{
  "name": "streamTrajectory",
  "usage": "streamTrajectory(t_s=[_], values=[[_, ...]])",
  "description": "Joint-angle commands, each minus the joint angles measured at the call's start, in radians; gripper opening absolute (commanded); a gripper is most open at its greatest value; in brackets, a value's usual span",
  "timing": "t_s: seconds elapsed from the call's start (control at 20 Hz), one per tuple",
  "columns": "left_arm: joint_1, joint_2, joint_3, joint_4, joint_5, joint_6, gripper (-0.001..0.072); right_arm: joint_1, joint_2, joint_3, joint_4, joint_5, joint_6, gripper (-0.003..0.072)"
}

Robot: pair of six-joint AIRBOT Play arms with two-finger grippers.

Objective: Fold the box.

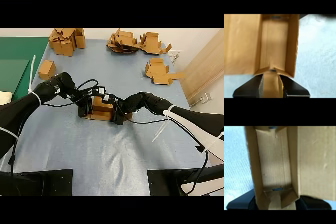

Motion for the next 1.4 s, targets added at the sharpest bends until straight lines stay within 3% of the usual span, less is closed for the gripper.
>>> streamTrajectory(t_s=[0.0, 0.2, 0.4, 0.5, 0.65, 0.85, 1.0, 1.15, 1.35], values=[[0.044, 0.052, 0.002, 0.044, -0.053, -0.085, 0.0034, 0.001, -0.001, 0.0, 0.0, 0.0, 0.0, 0.0447], [0.127, 0.151, 0.002, -0.03, -0.148, -0.105, 0.0011, 0.001, -0.001, 0.0, 0.0, -0.001, 0.0, 0.0446], [0.306, 0.222, -0.003, -0.108, -0.112, -0.39, 0.001, 0.001, -0.001, -0.001, 0.001, -0.001, 0.0, 0.0446], [0.431, 0.203, -0.026, -0.109, -0.072, -0.656, 0.001, 0.001, -0.001, 0.0, 0.001, -0.001, 0.0, 0.0446], [0.558, 0.095, -0.065, -0.176, -0.148, -0.838, 0.001, 0.001, -0.001, 0.0, 0.001, 0.0, 0.0, 0.0446], [0.537, -0.089, -0.081, -0.366, -0.218, -0.766, 0.0009, 0.001, -0.002, -0.001, 0.002, 0.0, 0.0, 0.0446], [0.465, -0.181, -0.08, -0.38, -0.206, -0.741, 0.0009, 0.001, -0.002, -0.001, 0.002, 0.001, 0.0, 0.0446], [0.412, -0.19, -0.079, -0.394, -0.162, -0.726, 0.0009, 0.002, -0.002, -0.001, 0.002, 0.0, 0.0, 0.0446], [0.367, -0.189, -0.078, -0.412, -0.182, -0.702, 0.0009, 0.002, -0.002, -0.001, 0.006, 0.0, 0.0, 0.0446]])
